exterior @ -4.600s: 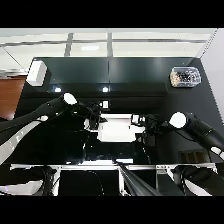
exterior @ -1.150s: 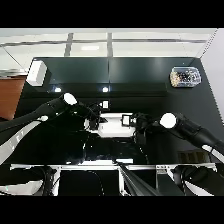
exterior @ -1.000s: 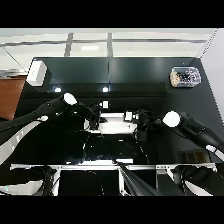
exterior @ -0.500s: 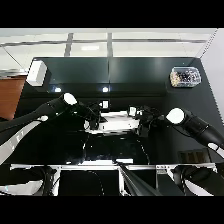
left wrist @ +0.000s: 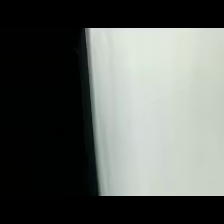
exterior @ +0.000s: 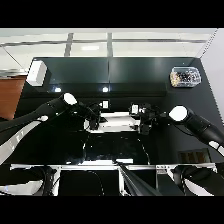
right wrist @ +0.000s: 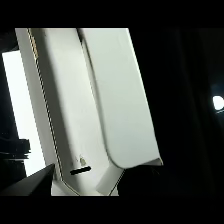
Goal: Fold the box and place the chain.
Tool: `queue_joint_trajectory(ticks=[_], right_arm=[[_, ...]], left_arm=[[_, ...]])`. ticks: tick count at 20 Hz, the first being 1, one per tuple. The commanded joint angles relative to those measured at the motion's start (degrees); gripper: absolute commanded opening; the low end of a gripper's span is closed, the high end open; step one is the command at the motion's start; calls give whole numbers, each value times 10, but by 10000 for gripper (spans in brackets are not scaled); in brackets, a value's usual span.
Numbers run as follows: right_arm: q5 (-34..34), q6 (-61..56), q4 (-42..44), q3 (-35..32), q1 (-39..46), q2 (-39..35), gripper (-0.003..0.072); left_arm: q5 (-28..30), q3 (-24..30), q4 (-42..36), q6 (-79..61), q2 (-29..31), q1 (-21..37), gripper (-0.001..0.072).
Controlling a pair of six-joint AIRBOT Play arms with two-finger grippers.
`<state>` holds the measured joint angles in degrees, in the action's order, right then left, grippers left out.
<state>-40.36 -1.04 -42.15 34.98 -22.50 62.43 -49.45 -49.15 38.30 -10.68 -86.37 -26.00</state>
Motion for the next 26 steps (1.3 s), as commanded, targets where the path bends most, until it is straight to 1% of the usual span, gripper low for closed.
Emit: queue_joint_trajectory(ticks=[1, 3, 5, 10, 14, 17, 21, 24, 26], right_arm=[[-21, 9, 12, 0, 3, 5, 703], [-44, 56, 43, -2, 3, 17, 702], [-47, 113, 78, -2, 4, 34, 703], [-44, 166, 91, -3, 14, 84, 703], [-44, 167, 91, -3, 14, 114, 702], [-44, 147, 90, -2, 14, 130, 703], [-48, 143, 94, -2, 19, 130, 702], [-59, 141, 114, -2, 37, 130, 702], [-57, 141, 108, -2, 33, 130, 703]], left_arm=[[0, 0, 0, 0, 0, 0, 24], [0, 0, 0, 0, 0, 0, 24], [0, 0, 0, 0, 0, 0, 24], [0, 0, 0, 0, 0, 0, 24], [0, 0, 0, 0, 0, 0, 24], [0, 0, 0, 0, 0, 0, 24], [0, 0, 0, 0, 0, 0, 24], [0, 0, 0, 0, 0, 0, 24], [0, 0, 0, 0, 0, 0, 24]])
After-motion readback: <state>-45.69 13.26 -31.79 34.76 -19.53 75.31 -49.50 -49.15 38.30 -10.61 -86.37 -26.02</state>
